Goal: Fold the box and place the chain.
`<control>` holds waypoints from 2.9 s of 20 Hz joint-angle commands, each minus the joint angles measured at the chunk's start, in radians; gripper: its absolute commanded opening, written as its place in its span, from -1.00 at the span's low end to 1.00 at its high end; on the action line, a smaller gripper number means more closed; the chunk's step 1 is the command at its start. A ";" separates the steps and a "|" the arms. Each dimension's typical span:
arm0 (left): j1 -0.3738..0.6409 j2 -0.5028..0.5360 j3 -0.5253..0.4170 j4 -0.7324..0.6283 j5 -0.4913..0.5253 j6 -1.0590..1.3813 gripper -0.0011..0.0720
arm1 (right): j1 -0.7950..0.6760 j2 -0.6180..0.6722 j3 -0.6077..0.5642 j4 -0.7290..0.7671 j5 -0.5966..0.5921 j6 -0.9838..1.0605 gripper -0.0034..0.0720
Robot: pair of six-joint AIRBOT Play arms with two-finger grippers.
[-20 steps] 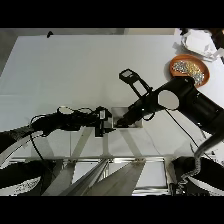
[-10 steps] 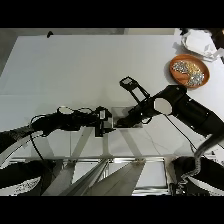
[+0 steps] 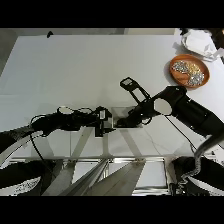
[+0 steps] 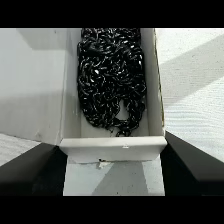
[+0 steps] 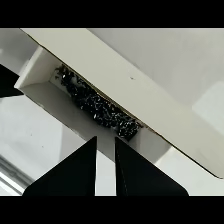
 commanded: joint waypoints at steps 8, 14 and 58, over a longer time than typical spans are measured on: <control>0.000 0.000 0.001 0.000 0.000 0.000 0.14 | -0.006 0.222 0.176 -0.143 0.008 -0.041 -0.88; 0.000 0.000 0.001 0.000 0.000 0.000 0.14 | -0.466 0.219 0.199 0.229 -0.060 -0.303 -0.89; 0.000 0.000 0.001 0.000 0.000 0.000 0.14 | -0.186 -0.234 0.198 0.234 0.219 -1.002 0.25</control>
